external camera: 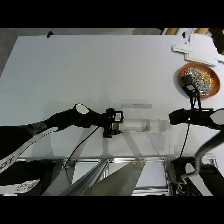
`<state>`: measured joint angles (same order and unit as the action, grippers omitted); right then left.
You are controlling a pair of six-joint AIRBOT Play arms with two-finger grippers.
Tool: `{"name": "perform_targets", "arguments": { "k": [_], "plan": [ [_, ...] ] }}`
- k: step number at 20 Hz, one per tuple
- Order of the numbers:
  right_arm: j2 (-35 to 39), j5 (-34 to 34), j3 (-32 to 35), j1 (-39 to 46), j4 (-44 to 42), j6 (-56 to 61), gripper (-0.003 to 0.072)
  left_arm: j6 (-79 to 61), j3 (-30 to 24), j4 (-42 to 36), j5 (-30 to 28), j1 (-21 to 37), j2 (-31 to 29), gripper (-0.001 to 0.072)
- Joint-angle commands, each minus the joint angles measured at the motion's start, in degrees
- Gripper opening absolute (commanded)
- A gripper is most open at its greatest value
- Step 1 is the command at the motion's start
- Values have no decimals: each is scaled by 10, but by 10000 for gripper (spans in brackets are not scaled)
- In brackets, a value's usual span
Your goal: Fold the box and place the chain.
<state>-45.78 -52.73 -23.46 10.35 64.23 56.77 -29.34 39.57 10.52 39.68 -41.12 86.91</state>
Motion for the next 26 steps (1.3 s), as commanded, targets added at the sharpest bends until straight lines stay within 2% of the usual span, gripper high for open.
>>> {"name": "perform_targets", "arguments": {
  "k": [1,4,9,13,15,16,18,20,25,26],
  "plan": [
    [-70,-51,0,14,-40,64,18,0,0,0,0,0,0,274],
    [-90,-97,0,-6,-45,62,18,0,0,0,0,0,0,274],
    [-137,-82,0,-70,-53,64,18,0,0,0,0,0,0,274],
    [-111,-89,-1,-85,-88,43,27,0,0,0,0,0,0,274],
    [-76,-98,-1,-85,-91,43,131,0,0,0,0,0,0,274],
    [-60,-102,-1,-85,-95,43,142,0,0,0,0,0,0,274],
    [-30,-113,-1,-86,-104,42,243,0,0,0,0,0,0,274],
    [-8,-120,-1,-85,-104,42,303,0,0,0,0,0,0,274],
    [-3,-116,11,-87,-158,43,309,0,0,0,0,0,0,274],
    [-3,-105,18,-95,-163,43,352,0,0,0,0,0,0,274]
  ]
}}
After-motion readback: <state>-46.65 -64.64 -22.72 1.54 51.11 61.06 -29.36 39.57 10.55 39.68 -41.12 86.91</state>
